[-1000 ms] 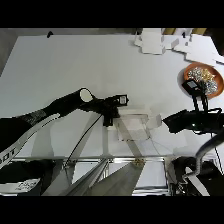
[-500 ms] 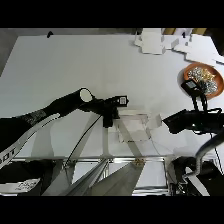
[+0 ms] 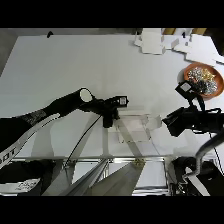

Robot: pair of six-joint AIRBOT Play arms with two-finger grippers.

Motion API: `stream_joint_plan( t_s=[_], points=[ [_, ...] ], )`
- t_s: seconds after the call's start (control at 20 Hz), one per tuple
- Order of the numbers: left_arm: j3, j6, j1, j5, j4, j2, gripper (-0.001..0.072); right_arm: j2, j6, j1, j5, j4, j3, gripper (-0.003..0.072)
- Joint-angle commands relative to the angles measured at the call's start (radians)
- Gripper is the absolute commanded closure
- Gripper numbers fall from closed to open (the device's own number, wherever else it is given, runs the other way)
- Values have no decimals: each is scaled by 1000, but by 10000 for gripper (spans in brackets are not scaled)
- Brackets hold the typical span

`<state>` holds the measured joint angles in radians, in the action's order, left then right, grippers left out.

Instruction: Fold the box and place the chain.

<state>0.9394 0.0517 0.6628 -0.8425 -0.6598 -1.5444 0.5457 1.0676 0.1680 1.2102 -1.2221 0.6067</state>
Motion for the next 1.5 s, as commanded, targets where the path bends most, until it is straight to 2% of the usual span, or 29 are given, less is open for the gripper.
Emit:
stream_joint_plan(
  t_s=[0.0, 0.2, 0.35, 0.55, 0.75, 0.85, 0.9, 0.95, 1.05, 1.25, 1.45],
  points=[
    [0, 0, 1, 0, 0, 0, 695, 1, -64, 74, -32, 17, 0, 390],
    [0, 0, 1, 0, 0, 0, 695, 1, -161, 251, -31, -79, 0, 391],
    [0, 0, 1, 0, 0, 0, 696, -5, -187, 239, -35, -66, -21, 391],
    [0, 0, 2, 0, 0, 0, 696, -56, -294, 247, -180, -97, -188, 396],
    [0, 0, 2, 0, 0, 0, 696, -113, -517, 386, -257, -160, -336, 385],
    [0, 0, 2, 0, 0, 0, 696, -115, -578, 483, -265, -205, -367, 274],
    [0, 0, 2, 0, 0, 0, 696, -115, -569, 521, -277, -208, -382, 267],
    [0, 0, 2, 0, 0, 0, 696, -115, -562, 556, -305, -206, -403, 206],
    [0, 0, 2, 0, 0, 0, 696, -115, -504, 601, -396, -207, -452, 3],
    [0, 0, 2, 0, 0, 0, 696, -103, -466, 613, -520, -206, -472, -1],
    [0, 0, 2, 0, 0, 0, 696, 0, -465, 613, -610, -208, -472, 0]
  ],
)
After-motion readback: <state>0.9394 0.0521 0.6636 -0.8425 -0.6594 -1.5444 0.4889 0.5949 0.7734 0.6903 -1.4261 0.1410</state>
